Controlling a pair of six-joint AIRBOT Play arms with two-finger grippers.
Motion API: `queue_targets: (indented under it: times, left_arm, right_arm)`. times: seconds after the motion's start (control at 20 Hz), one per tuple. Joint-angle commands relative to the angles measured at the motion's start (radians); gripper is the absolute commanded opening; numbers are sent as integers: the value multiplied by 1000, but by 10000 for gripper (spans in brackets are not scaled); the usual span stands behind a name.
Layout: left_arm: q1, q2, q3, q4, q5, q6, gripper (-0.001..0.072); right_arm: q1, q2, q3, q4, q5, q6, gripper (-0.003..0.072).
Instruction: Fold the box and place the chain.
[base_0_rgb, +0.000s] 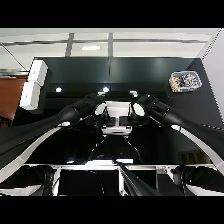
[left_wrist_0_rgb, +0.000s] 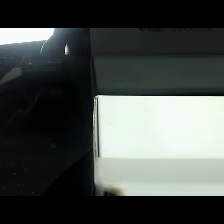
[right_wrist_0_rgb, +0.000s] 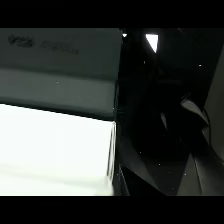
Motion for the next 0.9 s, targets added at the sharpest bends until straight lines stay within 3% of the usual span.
queue_targets:
  times: [0.0,0.05,0.15,0.2,0.25,0.5,0.55,0.6,0.65,0.85]
  left_arm:
    - [1,0,0,-2,0,-1,26]
    - [1,0,0,-2,0,-1,26]
    - [1,0,0,-2,0,-1,26]
    - [1,0,0,-2,0,-1,26]
    - [1,0,0,-2,0,-1,26]
    - [1,0,0,-2,0,-1,26]
    - [1,0,0,-2,0,-1,26]
    - [1,0,0,-2,0,-1,26]
    - [1,0,0,-2,0,-1,26]
    - [1,0,0,-2,-1,-1,26]
  right_arm:
    - [1,-11,0,1,2,19,244]
    - [1,-15,0,1,1,21,241]
    - [1,-16,0,0,-6,22,114]
    - [1,-16,0,1,-11,26,114]
    - [1,-16,0,1,-15,33,17]
    - [1,-17,0,0,-18,33,20]
    - [0,-17,0,0,-18,33,150]
    - [-2,-17,1,0,-18,32,343]
    - [-3,-15,3,0,-10,16,372]
    - [-28,80,3,0,6,-126,372]
